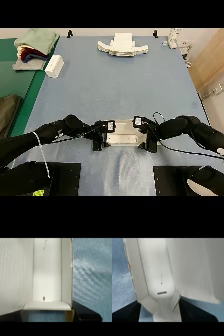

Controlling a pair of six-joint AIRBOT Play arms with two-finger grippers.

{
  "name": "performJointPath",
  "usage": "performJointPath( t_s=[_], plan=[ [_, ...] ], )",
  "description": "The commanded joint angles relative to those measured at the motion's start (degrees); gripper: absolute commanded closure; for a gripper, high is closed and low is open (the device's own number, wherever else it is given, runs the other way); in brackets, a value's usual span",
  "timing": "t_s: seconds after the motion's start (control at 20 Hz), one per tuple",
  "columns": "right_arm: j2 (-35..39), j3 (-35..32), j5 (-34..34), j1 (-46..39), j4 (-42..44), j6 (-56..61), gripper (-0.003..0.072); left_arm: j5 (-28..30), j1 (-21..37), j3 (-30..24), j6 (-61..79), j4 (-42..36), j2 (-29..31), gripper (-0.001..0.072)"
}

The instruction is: Fold the box.

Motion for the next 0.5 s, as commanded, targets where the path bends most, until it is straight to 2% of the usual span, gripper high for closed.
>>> performJointPath(
  t_s=[0.0, 0.05, 0.15, 0.25, 0.35, 0.4, 0.45],
  plan=[
    [7.1, 0.2, -9.5, 0.0, -9.7, 20.5, -0.0034, 0.0, 0.0, 0.1, 0.0, 0.1, 0.0, 0.0270],
    [8.9, 0.6, -12.8, 0.0, -8.5, 27.7, -0.0034, 0.0, 0.0, 0.1, 0.0, 0.1, 0.0, 0.0270],
    [12.0, 1.6, -17.6, 0.0, -0.3, 41.4, -0.0034, 0.0, 0.0, 0.1, 0.0, 0.0, 0.0, 0.0270],
    [12.8, 1.7, -15.8, 0.1, 15.7, 49.1, -0.0007, 0.0, 0.0, 0.1, 0.0, 0.1, 0.0, 0.0270],
    [11.4, 1.6, -6.2, 2.6, 25.5, 51.0, 0.0203, 0.0, 0.0, 0.1, 0.0, 0.1, 0.0, 0.0270],
    [10.0, 1.7, 0.3, 4.9, 26.8, 51.1, 0.0258, 0.0, 0.0, 0.1, 0.0, 0.0, 0.0, 0.0270],
    [8.3, 1.8, 6.8, 7.0, 26.8, 53.2, 0.0259, 0.0, 0.0, 0.1, 0.0, 0.0, 0.0, 0.0270]
  ],
)
